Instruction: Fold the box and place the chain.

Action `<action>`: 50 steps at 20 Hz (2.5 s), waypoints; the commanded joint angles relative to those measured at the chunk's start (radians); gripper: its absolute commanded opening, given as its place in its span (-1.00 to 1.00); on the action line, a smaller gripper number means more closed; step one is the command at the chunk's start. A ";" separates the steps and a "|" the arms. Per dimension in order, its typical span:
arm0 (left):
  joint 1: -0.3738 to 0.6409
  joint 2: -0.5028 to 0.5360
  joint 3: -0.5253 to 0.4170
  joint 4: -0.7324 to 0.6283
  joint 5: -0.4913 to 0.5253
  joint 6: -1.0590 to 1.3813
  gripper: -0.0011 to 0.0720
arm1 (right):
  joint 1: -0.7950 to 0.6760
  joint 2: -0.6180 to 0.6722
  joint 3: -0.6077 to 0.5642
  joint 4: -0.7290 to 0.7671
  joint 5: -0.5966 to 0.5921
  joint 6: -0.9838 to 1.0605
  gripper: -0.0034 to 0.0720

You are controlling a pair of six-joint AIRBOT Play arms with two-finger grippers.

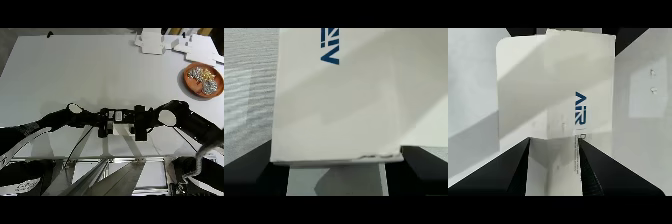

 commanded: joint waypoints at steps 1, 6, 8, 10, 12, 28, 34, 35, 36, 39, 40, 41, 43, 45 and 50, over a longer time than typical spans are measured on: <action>0.000 0.000 0.000 0.000 0.000 0.000 -0.94 | 0.001 0.020 -0.003 0.023 0.019 0.000 0.00; 0.000 0.000 0.000 0.000 0.000 0.000 -0.94 | 0.001 0.020 -0.027 0.022 -0.022 0.001 0.00; 0.000 0.000 0.000 0.000 0.000 0.000 -0.94 | 0.001 0.020 -0.045 0.016 -0.034 0.001 0.00; 0.000 0.000 0.000 0.000 0.000 0.000 -0.94 | 0.001 0.021 -0.050 -0.005 -0.058 0.010 -0.01; 0.000 0.000 0.000 0.000 0.000 0.000 -0.94 | 0.001 0.022 -0.050 -0.025 -0.099 0.012 -0.01; 0.000 0.000 0.000 0.000 0.000 0.000 -0.94 | 0.001 0.051 -0.055 -0.027 -0.127 0.012 -0.79; 0.000 0.000 0.000 0.000 0.000 0.000 -0.94 | 0.001 0.043 -0.055 -0.008 -0.029 0.011 -0.65; 0.000 0.000 0.000 0.000 0.000 0.000 -0.94 | 0.001 0.043 -0.055 -0.007 -0.023 0.011 -0.48; 0.000 0.000 0.000 0.000 0.000 0.000 -0.94 | 0.001 0.043 -0.055 -0.003 -0.024 0.011 -0.43; 0.000 0.000 0.000 0.000 0.000 0.000 -0.94 | 0.001 0.043 -0.055 0.027 -0.024 0.011 -0.39; 0.000 0.000 0.000 0.000 0.000 0.001 -0.94 | 0.001 0.043 -0.055 0.035 -0.024 0.011 -0.25; 0.000 0.000 0.000 0.000 0.000 0.000 -0.94 | 0.001 0.043 -0.055 0.037 -0.024 0.011 -0.10; 0.000 0.000 0.000 0.000 0.000 0.000 -0.94 | 0.001 0.045 -0.055 0.041 -0.025 0.011 -0.06; 0.000 0.000 0.000 0.000 0.000 0.000 -0.94 | 0.001 0.057 -0.054 0.040 -0.035 0.011 -0.06; 0.000 0.000 0.000 0.000 0.000 0.000 -0.94 | -0.032 0.102 -0.039 0.061 -0.052 0.011 -0.06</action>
